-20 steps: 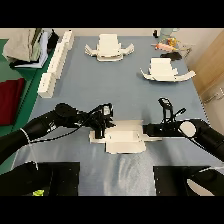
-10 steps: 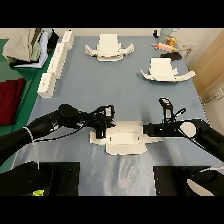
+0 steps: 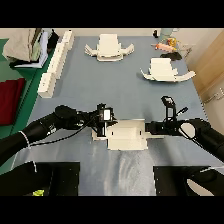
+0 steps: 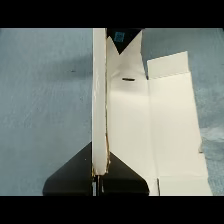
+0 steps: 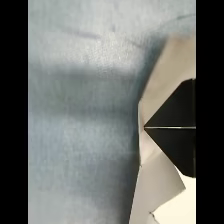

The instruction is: Fold the box.

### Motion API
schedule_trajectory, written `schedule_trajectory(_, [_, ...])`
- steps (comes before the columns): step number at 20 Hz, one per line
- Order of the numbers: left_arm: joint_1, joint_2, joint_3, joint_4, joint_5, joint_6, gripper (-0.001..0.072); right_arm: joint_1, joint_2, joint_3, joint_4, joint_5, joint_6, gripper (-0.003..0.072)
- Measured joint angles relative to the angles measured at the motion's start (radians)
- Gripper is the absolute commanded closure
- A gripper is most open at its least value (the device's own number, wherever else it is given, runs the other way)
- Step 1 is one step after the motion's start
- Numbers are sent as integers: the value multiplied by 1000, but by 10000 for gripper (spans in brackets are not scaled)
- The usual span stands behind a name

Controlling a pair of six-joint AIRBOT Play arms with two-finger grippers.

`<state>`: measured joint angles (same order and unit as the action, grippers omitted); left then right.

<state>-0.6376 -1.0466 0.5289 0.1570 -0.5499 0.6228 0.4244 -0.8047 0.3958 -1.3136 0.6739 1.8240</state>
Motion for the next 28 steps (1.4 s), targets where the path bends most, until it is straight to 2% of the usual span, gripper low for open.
schedule_trajectory(7, [-91,11,-69,-23,212,57,698,0,0,29,-80,-67,68,682])
schedule_trajectory(13, [-179,14,-85,-58,290,64,697,0,0,36,-98,-92,79,682])
schedule_trajectory(20, [-204,79,-87,-60,304,-14,694,0,0,37,-105,-100,80,682])
schedule_trajectory(24, [-131,73,-57,19,243,-29,694,0,0,37,-116,-108,80,682])
schedule_trajectory(28, [-57,56,-20,64,198,34,696,0,0,37,-126,-167,92,682])
